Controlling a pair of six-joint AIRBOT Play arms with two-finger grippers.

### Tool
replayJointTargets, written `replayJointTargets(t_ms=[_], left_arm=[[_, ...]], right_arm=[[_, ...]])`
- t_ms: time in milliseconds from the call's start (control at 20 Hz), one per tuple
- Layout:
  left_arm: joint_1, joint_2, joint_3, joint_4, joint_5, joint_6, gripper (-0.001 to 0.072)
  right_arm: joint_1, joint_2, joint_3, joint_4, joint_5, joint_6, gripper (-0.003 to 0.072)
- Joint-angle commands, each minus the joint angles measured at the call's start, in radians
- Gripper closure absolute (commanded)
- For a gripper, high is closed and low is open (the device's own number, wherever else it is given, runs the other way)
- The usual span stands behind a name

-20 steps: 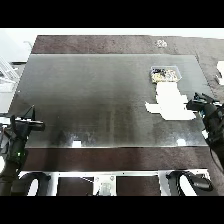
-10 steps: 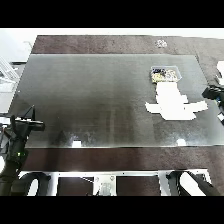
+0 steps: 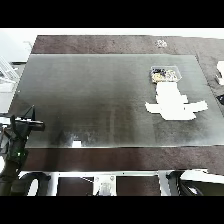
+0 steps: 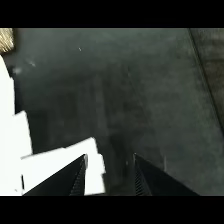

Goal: Fold the box and place the chain.

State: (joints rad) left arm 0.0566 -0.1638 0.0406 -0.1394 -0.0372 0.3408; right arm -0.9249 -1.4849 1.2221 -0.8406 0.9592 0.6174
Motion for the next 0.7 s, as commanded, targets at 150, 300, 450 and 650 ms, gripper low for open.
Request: replayJointTargets(t_ms=[150,300,450,650], left_arm=[[0.000,0.001,-0.001,0.000,0.000,0.000,0.0689],[0.000,0.001,-0.001,0.000,0.000,0.000,0.0688],[0.000,0.001,-0.001,0.000,0.000,0.000,0.0688],[0.000,0.001,-0.001,0.000,0.000,0.000,0.0688]], right_arm=[[-0.023,-0.402,0.578,-0.163,0.588,0.084,0.0326],[0.003,-0.478,0.668,-0.158,0.620,0.070,0.0324],[0.035,-0.526,0.668,-0.148,0.644,0.043,0.0324],[0.075,-0.576,0.668,-0.149,0.662,0.035,0.0312]])
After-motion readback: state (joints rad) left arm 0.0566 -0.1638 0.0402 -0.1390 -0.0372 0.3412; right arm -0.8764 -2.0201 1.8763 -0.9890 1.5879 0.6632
